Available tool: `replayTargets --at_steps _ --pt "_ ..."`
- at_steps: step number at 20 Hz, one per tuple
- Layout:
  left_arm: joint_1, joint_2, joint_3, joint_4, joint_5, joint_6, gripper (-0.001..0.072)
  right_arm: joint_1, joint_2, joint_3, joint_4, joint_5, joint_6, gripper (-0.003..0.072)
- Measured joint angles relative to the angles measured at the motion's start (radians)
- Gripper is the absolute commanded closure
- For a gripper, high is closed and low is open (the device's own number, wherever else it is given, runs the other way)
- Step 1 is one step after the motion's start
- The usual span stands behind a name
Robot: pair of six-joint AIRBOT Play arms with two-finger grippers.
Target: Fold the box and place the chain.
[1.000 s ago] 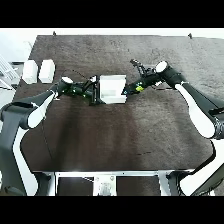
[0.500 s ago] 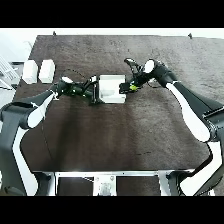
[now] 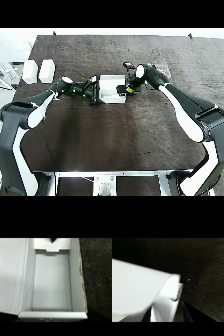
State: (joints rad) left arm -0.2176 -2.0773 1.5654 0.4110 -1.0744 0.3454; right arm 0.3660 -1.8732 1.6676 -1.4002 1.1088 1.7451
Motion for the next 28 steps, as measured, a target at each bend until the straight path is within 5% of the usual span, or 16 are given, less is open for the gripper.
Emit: replayTargets --at_steps 13,22,25,28 --pt "0.000 0.000 0.000 0.000 0.000 0.000 0.0180 0.041 -0.039 0.067 -0.131 0.048 0.131 0.0236" --pt "0.000 0.000 0.000 0.000 0.000 0.000 0.0179 0.047 -0.100 0.175 -0.175 0.169 0.172 0.0348" --pt "0.000 0.000 0.000 0.000 0.000 0.000 0.0180 0.060 -0.130 0.225 -0.186 0.224 0.180 0.0493" --pt "0.000 0.000 0.000 0.000 -0.001 0.000 0.0180 0.077 -0.147 0.245 -0.202 0.254 0.192 0.0546"
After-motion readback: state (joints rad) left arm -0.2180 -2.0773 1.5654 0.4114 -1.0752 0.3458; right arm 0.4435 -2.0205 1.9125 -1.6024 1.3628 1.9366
